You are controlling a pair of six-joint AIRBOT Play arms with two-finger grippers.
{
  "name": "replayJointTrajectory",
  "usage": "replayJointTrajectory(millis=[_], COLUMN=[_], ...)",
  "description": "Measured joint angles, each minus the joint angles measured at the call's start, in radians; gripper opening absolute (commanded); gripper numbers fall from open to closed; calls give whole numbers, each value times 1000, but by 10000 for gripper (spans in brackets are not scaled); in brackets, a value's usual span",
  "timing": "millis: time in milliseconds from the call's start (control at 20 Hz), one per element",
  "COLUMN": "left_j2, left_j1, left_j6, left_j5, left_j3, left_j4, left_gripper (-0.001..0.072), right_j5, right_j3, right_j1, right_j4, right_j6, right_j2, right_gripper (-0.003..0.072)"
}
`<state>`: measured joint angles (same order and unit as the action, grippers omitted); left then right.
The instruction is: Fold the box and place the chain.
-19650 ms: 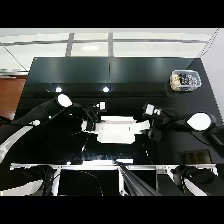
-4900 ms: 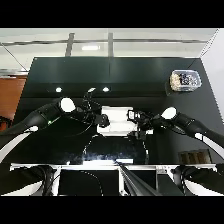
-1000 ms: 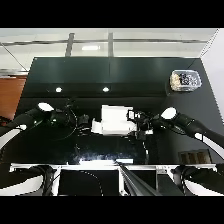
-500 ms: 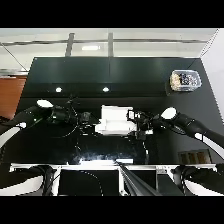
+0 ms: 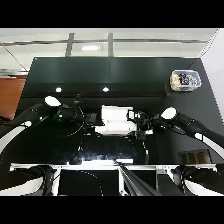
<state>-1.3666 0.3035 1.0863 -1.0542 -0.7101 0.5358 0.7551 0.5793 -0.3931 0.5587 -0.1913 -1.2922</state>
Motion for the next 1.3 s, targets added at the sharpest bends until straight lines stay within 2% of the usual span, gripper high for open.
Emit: replayJointTrajectory(millis=[500,700,1300], left_j2=[0,0,0], left_j1=[121,165,273], left_j6=[290,364,603], left_j5=[5,24,105], left_j3=[-154,-173,-182], left_j4=[250,291,516], left_gripper=[552,500,499], right_j5=[0,0,0], right_j3=[0,0,0], right_j1=[0,0,0], right_j4=[0,0,0], right_j6=[0,0,0], right_j2=[0,0,0], right_gripper=[183,183,183])
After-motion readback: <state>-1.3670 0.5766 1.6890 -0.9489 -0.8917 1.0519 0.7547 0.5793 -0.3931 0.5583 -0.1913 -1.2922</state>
